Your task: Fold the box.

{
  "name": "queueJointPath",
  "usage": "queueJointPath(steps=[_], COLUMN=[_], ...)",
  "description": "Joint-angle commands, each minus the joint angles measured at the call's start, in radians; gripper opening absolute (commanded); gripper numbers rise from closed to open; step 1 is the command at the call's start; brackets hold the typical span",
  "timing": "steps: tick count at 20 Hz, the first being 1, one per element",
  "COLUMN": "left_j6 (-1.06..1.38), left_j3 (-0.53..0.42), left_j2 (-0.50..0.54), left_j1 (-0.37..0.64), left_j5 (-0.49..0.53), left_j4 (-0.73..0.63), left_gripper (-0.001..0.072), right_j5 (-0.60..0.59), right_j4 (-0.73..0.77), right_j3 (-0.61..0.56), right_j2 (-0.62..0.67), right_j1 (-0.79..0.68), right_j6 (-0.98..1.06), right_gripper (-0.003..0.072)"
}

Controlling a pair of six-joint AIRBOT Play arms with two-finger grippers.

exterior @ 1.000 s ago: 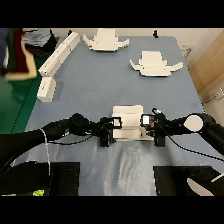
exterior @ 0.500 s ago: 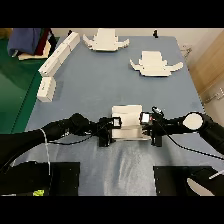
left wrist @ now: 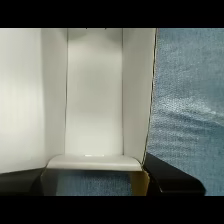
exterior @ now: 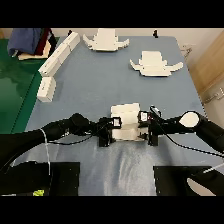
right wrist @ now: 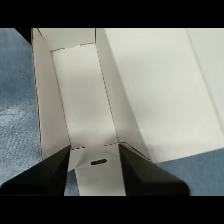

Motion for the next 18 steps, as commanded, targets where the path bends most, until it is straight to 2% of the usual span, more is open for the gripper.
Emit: queueJointPath(steps=[1,5,6,14,15,17,18], left_j6=[0.000,0.000,0.000,0.000,0.000,0.000,0.000], left_j3=[0.000,0.000,0.000,0.000,0.000,0.000,0.000], left_j2=[0.000,0.000,0.000,0.000,0.000,0.000,0.000], left_j1=[0.000,0.000,0.000,0.000,0.000,0.000,0.000], left_j5=[0.000,0.000,0.000,0.000,-0.001,0.000,0.000], left_j4=[0.000,0.000,0.000,0.000,0.000,0.000,0.000], left_gripper=[0.0516,0.0516,0.0516,0.0516,0.0516,0.0516,0.0516], right_j5=[-0.018,-0.035,-0.035,-0.061,-0.062,-0.058,-0.057], right_j4=[0.007,-0.014,-0.019,-0.039,-0.040,-0.066,-0.106], right_j3=[-0.002,-0.003,-0.003,-0.003,-0.002,0.001,0.007], right_j2=[-0.008,-0.008,-0.008,-0.008,-0.006,0.001,0.007], right_j1=[0.000,0.000,0.000,0.000,0.000,0.000,0.000], right_j6=[-0.006,0.002,0.006,0.066,0.081,0.153,0.227], right_gripper=[0.0609,0.0612,0.0650,0.0648,0.0618,0.0212,0.0092])
